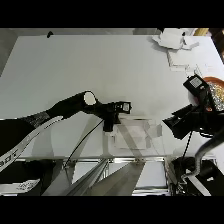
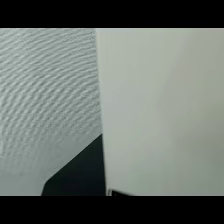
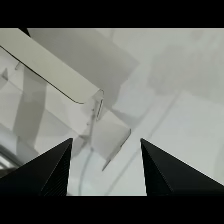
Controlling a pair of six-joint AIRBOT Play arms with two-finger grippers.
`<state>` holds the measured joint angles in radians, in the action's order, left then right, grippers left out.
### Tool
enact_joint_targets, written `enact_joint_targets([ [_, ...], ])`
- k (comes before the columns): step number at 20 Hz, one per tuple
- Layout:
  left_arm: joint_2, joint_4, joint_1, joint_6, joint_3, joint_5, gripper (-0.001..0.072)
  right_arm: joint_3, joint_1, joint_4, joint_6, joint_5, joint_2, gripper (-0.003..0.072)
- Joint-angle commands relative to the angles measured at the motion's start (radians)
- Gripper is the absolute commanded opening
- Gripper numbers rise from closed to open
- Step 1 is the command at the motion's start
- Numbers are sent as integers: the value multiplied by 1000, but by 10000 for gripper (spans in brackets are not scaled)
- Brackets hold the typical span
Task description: Fold the box and place the chain.
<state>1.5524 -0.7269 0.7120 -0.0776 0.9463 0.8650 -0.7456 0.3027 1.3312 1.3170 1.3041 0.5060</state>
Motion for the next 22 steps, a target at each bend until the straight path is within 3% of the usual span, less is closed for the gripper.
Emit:
enact_joint_targets([
  [1, 3, -4, 0, 3, 1, -17, 11, 0, 1, 1, -22, 18, -1, 466],
  [9, 3, -3, 0, 3, 1, -11, 12, 6, 1, -13, -138, 24, -1, 466],
  [17, 3, -3, 0, 3, 1, -8, 12, 192, 1, -97, -386, 56, 11, 465],
  [22, 3, 0, 0, 3, 1, 0, 12, 196, 1, -97, -391, 43, 11, 465],
])
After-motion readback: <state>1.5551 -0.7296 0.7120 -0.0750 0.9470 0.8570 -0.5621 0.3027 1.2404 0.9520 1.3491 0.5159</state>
